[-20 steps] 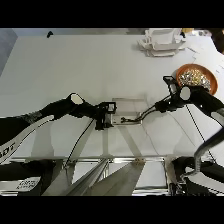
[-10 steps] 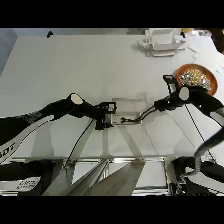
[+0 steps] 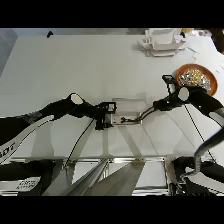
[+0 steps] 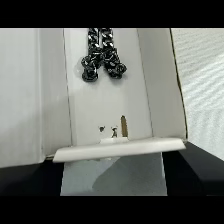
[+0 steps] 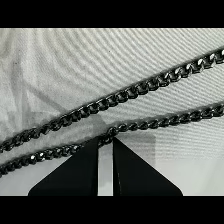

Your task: Fold the box and place the chain.

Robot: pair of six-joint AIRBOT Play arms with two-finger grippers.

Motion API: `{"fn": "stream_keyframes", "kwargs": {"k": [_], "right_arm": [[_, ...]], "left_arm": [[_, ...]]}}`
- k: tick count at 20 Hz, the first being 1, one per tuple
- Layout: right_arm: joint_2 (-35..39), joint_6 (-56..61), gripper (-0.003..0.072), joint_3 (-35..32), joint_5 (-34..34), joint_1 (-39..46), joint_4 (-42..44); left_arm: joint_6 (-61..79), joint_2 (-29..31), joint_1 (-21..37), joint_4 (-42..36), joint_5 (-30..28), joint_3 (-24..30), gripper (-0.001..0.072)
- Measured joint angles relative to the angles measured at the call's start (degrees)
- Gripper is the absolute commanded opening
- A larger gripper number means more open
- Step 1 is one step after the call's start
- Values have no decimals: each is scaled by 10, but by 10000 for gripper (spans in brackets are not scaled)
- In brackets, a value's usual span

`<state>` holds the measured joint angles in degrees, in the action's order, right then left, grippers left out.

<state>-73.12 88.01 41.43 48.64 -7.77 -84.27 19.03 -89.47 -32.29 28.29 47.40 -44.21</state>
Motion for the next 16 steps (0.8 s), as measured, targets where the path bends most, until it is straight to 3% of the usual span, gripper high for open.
{"fn": "stream_keyframes", "kwargs": {"k": [6, 12, 16], "right_arm": [[125, -26, 16, 0, 38, 0, 31], [281, -104, 16, 0, 94, 0, 179], [341, -136, 16, 0, 116, 0, 273]], "left_arm": [[0, 0, 0, 0, 0, 0, 88], [0, 0, 0, 0, 0, 0, 88], [0, 0, 0, 0, 0, 0, 88]]}}
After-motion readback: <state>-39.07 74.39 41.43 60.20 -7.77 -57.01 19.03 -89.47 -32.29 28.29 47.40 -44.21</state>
